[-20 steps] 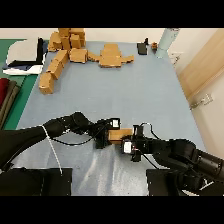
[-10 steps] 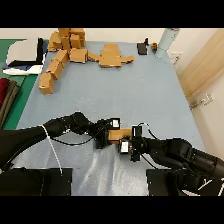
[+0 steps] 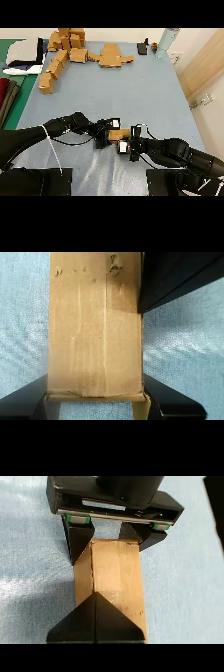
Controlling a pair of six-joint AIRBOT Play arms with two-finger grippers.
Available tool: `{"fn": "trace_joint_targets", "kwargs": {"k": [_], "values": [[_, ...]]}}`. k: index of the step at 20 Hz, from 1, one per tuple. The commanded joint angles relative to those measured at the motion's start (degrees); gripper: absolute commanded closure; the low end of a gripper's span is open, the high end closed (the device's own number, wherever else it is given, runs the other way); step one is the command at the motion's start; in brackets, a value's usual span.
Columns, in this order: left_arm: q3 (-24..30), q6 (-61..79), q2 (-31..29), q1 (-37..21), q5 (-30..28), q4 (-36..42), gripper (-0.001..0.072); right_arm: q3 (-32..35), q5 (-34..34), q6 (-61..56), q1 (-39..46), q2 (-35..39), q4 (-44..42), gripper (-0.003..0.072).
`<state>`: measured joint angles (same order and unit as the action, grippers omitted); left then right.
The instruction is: Fold the box.
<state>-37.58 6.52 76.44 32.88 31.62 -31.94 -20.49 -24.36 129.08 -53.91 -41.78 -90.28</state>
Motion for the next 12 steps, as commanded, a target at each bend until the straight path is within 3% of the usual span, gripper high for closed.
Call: {"fn": "trace_joint_targets", "kwargs": {"k": [1, 8, 12], "values": [[0.0, 0.0, 0.0, 0.0, 0.0, 0.0, 0.0246, 0.0, 0.1, 0.0, 0.0, -0.1, 0.0, 0.0678], [0.0, 0.0, 0.0, 0.0, 0.0, 0.0, 0.0246, 0.0, -0.1, 0.0, 0.0, 0.3, 0.5, 0.0678], [0.0, 0.0, 0.0, 0.0, 0.0, 0.0, 0.0246, 0.0, -2.1, -0.2, 0.3, 5.6, 1.8, 0.0678]]}}
